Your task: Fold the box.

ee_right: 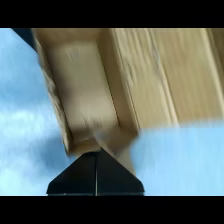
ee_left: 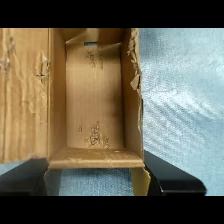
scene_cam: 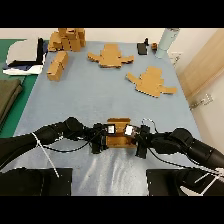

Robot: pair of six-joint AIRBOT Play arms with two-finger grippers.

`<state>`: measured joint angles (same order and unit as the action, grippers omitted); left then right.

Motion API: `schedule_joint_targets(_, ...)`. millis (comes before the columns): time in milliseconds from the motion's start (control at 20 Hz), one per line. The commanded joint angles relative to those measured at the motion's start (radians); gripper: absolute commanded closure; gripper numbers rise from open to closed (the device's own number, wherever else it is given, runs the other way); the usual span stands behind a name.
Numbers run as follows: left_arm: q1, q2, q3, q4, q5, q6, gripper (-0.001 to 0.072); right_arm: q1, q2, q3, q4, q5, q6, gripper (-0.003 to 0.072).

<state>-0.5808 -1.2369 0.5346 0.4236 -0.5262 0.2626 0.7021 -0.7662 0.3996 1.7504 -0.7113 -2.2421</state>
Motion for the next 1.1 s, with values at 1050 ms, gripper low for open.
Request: schedule_joint_targets(1050, 0.001, 0.0, 0.0, 0.0, 0.0, -0.002, 0.0246, -0.345, -0.036, 0.025, 0.138, -0.232, 0.672, 0.0683)
